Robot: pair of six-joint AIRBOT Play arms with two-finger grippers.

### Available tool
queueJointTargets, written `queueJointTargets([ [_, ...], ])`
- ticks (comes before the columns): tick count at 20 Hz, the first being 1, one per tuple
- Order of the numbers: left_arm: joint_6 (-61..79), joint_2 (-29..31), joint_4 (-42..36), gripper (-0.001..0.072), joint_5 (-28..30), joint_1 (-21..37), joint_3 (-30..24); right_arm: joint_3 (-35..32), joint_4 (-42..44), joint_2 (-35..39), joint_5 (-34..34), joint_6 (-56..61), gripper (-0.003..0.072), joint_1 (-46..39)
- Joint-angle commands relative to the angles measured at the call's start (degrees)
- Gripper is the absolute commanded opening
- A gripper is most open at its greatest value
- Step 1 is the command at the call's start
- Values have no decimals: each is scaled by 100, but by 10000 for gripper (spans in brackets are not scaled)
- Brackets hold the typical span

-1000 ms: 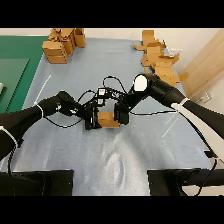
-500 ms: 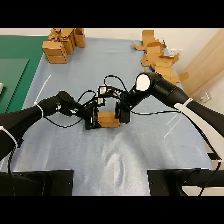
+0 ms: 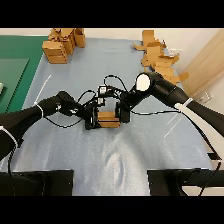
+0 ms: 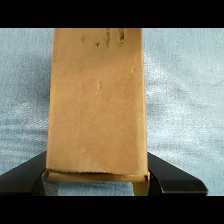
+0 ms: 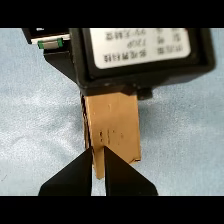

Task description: Fold the box.

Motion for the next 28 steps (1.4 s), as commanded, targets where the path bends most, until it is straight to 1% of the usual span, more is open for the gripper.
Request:
queueJointTargets([
  [1,2,4,2,104,0,2,-2,-4,2,-11,22,2,93,2],
  [8,2,4,2,104,0,2,-2,-17,-17,-28,44,4,92,68],
  [19,2,4,2,104,0,2,-2,-330,-35,-55,15,46,85,105],
  [28,2,4,2,104,0,2,-2,-398,13,-168,-199,46,85,105],
])
